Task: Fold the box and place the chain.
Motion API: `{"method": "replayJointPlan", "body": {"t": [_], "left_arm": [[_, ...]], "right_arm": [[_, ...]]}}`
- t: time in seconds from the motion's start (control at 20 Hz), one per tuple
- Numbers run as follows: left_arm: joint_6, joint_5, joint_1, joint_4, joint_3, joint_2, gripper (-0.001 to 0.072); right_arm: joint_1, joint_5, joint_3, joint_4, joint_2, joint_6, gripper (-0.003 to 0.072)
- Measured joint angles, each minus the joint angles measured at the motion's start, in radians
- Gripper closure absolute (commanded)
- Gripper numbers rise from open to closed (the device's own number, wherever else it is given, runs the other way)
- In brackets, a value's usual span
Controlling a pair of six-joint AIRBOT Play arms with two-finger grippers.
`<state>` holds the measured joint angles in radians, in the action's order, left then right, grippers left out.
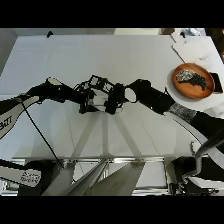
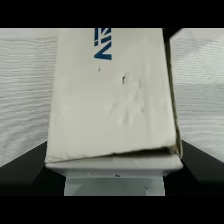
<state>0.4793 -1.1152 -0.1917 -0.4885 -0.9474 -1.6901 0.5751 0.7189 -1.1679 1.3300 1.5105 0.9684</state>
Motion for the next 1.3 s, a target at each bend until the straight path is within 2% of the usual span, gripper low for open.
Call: {"method": "replayJointPlan", "body": {"t": [0.25, 0.5, 0.55, 0.6, 0.65, 0.7, 0.8, 1.0, 1.15, 1.3], "left_arm": [[0.001, 0.0, 0.0, 0.0, 0.0, 0.0, 0.0328], [-0.001, 0.004, 0.0, 0.003, 0.0, 0.0, 0.0328], [-0.001, 0.004, 0.0, 0.003, 0.0, 0.0, 0.0328], [-0.001, 0.004, 0.0, 0.003, 0.0, 0.0, 0.0328], [-0.001, 0.004, 0.0, 0.003, 0.0, 0.0, 0.0328], [-0.001, 0.004, 0.0, 0.003, 0.0, 0.0, 0.0328], [-0.001, 0.004, 0.0, 0.002, 0.0, 0.0, 0.0328], [-0.001, 0.004, 0.0, 0.002, 0.0, 0.0, 0.0328], [-0.001, 0.004, 0.0, 0.002, 0.0, 0.0, 0.0328], [-0.001, 0.004, 0.0, 0.002, 0.0, 0.0, 0.0328]], "right_arm": [[0.007, 0.02, 0.002, 0.005, -0.003, 0.003, 0.0248], [0.006, 0.041, 0.002, 0.038, -0.06, 0.009, 0.0253], [0.003, 0.042, 0.001, 0.04, -0.073, 0.016, 0.0302], [-0.005, 0.042, 0.001, 0.036, -0.087, 0.027, 0.043], [-0.015, 0.042, 0.001, 0.022, -0.097, 0.042, 0.0596], [-0.029, 0.042, 0.001, -0.004, -0.104, 0.062, 0.0677], [-0.061, 0.042, 0.001, -0.089, -0.111, 0.094, 0.0678], [-0.122, 0.039, 0.001, -0.353, -0.092, 0.129, 0.0679], [-0.13, -0.002, 0.0, -0.544, -0.036, 0.135, 0.068], [-0.114, -0.028, 0.001, -0.647, 0.031, 0.136, 0.068]]}}
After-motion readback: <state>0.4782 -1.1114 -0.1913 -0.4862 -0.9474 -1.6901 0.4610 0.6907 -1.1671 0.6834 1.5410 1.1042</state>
